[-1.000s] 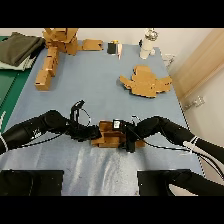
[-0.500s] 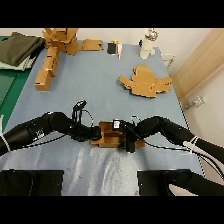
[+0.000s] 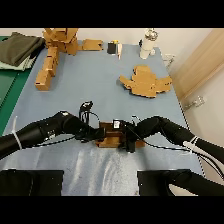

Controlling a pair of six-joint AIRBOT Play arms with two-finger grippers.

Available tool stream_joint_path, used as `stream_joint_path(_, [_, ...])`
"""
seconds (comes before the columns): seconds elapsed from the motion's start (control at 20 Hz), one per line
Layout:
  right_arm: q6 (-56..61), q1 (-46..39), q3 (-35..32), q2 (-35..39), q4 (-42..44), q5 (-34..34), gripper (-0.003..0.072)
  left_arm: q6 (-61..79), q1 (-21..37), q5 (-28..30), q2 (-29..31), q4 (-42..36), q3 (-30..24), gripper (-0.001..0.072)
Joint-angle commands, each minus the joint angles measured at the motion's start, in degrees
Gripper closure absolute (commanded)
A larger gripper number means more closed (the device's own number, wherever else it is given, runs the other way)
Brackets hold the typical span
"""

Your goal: Fold the box.

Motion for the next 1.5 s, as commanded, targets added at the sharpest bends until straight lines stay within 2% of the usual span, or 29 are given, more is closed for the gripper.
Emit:
stream_joint_path(0.0, [0.02, 0.02, 0.00, -0.04, 0.00, 0.04, 0.0165, -9.09, -2.34, -7.50, -2.78, 11.67, 4.33, 0.0178])
stream_joint_path(0.5, [0.02, 0.02, -0.02, -0.04, 0.00, 0.04, 0.0165, -12.07, -9.20, -12.63, -11.08, 14.12, 14.49, 0.0178])
stream_joint_path(0.75, [0.02, 0.02, -0.02, -0.04, 0.02, 0.02, 0.0165, -11.89, -9.29, -12.92, -11.74, 13.81, 14.88, 0.0178])
stream_joint_path(0.9, [0.02, 0.02, -0.02, -0.04, 0.02, 0.02, 0.0165, -11.89, -9.49, -15.98, -13.16, 12.74, 15.17, 0.0178])
stream_joint_path(1.2, [0.02, 0.02, -0.02, -0.04, 0.00, 0.02, 0.0165, -11.80, -9.77, -19.43, -16.61, 14.99, 21.35, 0.0178])
stream_joint_path(1.45, [0.04, 0.02, -0.02, -0.04, 0.00, 0.04, 0.0165, -11.23, -9.88, -20.06, -18.21, 15.32, 21.55, 0.0178])
